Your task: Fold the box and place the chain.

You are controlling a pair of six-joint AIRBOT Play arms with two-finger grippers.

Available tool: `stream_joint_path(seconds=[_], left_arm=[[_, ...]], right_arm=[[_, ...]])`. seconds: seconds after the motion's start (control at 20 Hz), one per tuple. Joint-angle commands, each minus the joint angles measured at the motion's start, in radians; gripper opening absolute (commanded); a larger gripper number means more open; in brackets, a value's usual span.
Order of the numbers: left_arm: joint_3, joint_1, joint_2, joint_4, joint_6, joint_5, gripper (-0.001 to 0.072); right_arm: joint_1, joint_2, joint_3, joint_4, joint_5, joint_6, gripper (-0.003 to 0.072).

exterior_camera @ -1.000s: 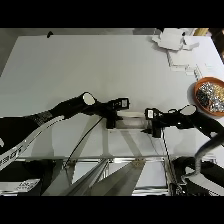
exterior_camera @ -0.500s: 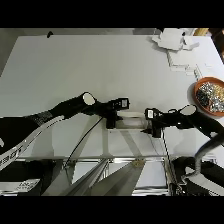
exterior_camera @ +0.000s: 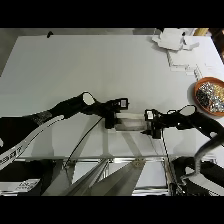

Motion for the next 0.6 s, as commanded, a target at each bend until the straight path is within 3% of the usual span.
stream_joint_path(seconds=[0.0, 0.25, 0.5, 0.55], left_arm=[[0.0, 0.003, 0.029, 0.089, -0.03, -0.018, 0.0457], [0.0, 0.049, 0.117, 0.248, -0.198, -0.058, 0.0455], [0.0, 0.094, 0.261, 0.51, -0.413, -0.235, 0.0446], [0.0, 0.093, 0.297, 0.522, -0.448, -0.263, 0.0374]], right_arm=[[0.0, 0.001, 0.001, 0.002, -0.007, 0.002, 0.0356], [0.0, 0.001, 0.001, 0.001, -0.007, 0.002, 0.0356], [0.0, 0.001, 0.001, 0.001, -0.007, 0.002, 0.0356], [0.0, 0.001, 0.001, 0.001, -0.007, 0.003, 0.0356]])
